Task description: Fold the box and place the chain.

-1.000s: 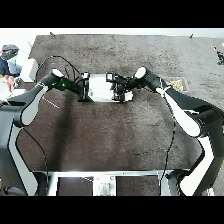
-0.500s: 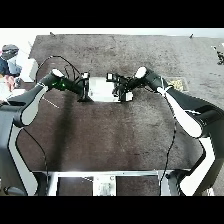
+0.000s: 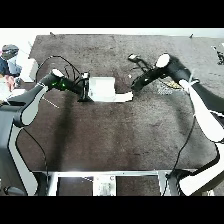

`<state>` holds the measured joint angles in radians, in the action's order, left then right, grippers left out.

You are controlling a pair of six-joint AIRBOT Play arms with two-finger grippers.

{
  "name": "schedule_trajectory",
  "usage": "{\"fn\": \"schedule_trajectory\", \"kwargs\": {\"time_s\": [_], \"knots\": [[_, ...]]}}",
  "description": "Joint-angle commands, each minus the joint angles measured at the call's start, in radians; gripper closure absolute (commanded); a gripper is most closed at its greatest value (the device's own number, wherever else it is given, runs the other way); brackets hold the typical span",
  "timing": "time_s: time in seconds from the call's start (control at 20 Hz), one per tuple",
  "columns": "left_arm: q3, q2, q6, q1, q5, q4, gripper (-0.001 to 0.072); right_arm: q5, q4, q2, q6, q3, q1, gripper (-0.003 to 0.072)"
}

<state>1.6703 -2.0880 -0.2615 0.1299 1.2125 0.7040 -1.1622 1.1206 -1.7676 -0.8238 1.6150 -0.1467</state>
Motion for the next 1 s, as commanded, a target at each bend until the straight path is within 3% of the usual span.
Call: {"fn": "schedule_trajectory", "kwargs": {"time_s": [0.0, 0.3, 0.65, 0.7, 0.75, 0.8, 0.95], "knots": [[0.0, 0.0, 0.0, -0.001, 0.0, 0.0, 0.0365, -0.027, -0.116, 0.016, -0.195, -0.046, 0.113, 0.0659], [0.0, 0.0, -0.001, -0.001, 0.0, 0.0, 0.0365, 0.105, -0.301, 0.0, -0.155, -0.253, 0.158, 0.0659], [0.0, 0.0, 0.0, -0.001, 0.0, 0.0, 0.0365, 0.085, -0.608, -0.109, -0.012, -0.279, 0.086, 0.0655], [0.0, 0.0, 0.0, -0.001, 0.0, 0.0, 0.0365, 0.086, -0.628, -0.11, 0.005, -0.279, 0.069, 0.0594], [0.0, 0.0, 0.0, -0.001, 0.0, 0.0, 0.0365, 0.077, -0.667, -0.109, 0.02, -0.278, 0.06, 0.0437], [0.0, 0.0, 0.0, -0.001, 0.0, 0.0, 0.0365, 0.059, -0.696, -0.108, 0.024, -0.274, 0.058, 0.0402], [0.0, 0.0, 0.0, -0.001, 0.0, 0.0, 0.0366, 0.023, -0.71, -0.108, 0.023, -0.215, 0.056, 0.0402]]}}
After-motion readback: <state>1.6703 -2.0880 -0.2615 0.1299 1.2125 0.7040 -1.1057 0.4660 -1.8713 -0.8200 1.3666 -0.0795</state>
